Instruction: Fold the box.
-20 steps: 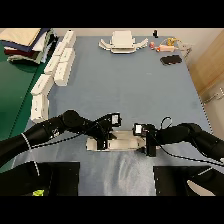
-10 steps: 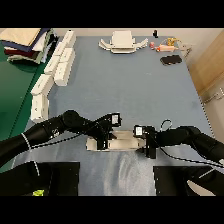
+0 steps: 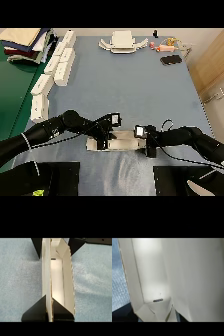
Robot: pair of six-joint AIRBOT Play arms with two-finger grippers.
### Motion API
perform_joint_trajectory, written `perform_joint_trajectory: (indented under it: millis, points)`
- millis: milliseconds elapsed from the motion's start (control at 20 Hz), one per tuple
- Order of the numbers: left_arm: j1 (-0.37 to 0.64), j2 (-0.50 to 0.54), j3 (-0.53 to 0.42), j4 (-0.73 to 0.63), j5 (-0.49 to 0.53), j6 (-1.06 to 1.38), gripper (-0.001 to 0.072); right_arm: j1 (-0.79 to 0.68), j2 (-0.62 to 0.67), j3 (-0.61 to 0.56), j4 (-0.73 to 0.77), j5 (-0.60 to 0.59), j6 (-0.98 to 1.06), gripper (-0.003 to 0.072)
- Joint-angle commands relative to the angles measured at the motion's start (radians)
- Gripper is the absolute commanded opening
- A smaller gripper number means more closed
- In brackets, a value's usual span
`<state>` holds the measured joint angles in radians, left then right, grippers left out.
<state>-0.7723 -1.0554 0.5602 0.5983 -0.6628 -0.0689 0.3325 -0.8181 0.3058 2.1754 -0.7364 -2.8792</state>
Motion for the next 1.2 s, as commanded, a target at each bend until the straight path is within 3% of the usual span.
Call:
perform_joint_trajectory:
  millis: [0,1150]
  points:
    - [0.001,0.000,0.000,0.000,0.000,0.000,0.0014,0.000,0.037,0.002,0.006,-0.010,0.003,0.0666]
    - [0.001,0.000,0.000,0.000,0.000,0.000,0.0014,0.017,-0.014,0.003,0.056,-0.017,-0.001,0.0644]
